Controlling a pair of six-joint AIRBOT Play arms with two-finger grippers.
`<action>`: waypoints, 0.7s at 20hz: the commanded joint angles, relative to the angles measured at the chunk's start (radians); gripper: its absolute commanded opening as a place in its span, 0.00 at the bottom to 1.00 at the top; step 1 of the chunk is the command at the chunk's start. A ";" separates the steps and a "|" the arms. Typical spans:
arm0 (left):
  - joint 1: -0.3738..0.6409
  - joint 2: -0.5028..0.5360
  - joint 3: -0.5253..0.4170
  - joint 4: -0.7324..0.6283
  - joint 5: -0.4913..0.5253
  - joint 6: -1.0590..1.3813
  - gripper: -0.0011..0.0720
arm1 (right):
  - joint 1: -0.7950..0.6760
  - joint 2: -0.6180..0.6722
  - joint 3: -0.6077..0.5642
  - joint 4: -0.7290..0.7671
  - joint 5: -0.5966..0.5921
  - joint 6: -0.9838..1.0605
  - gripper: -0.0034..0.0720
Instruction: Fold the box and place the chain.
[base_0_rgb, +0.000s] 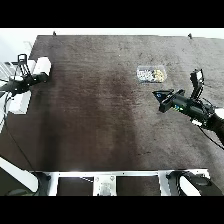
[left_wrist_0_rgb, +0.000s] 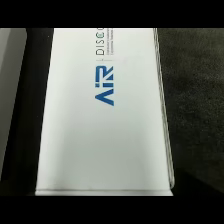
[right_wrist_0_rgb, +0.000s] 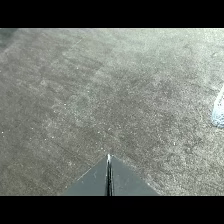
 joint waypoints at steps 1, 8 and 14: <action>-0.003 -0.014 0.000 0.018 0.034 -0.003 0.04 | 0.001 0.000 0.000 0.006 0.000 -0.001 0.06; -0.003 -0.016 0.000 0.020 -0.006 0.008 0.48 | 0.001 0.000 0.000 0.010 -0.002 -0.001 0.06; -0.011 -0.015 0.001 0.023 -0.035 0.018 0.78 | 0.001 0.000 0.000 0.010 -0.002 0.000 0.18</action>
